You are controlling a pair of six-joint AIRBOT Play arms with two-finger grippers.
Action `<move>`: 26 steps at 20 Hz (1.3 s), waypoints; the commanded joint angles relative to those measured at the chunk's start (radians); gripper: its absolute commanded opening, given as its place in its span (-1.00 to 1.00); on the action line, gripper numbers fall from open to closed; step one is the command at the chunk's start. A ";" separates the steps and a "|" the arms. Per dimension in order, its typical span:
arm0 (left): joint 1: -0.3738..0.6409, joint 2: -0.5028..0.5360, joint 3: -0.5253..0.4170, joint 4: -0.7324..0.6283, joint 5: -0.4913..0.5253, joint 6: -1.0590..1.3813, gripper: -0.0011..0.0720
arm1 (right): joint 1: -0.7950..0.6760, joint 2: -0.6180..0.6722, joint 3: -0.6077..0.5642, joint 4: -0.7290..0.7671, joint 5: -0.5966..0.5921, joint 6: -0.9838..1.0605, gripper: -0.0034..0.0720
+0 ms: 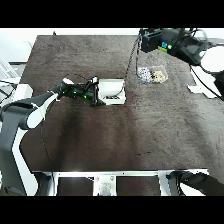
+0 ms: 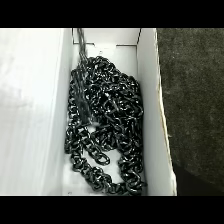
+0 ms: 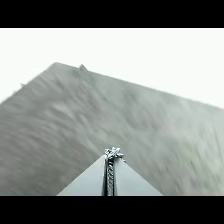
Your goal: Fold the box and place the chain.
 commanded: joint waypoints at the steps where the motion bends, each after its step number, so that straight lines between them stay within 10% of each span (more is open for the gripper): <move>1: 0.000 0.001 0.000 0.000 -0.001 0.000 -0.01 | 0.098 0.086 0.000 -0.038 -0.001 0.007 -0.88; 26: 0.000 0.001 0.000 0.000 -0.001 0.000 0.00 | 0.222 0.001 0.093 -0.038 -0.324 -0.051 -0.88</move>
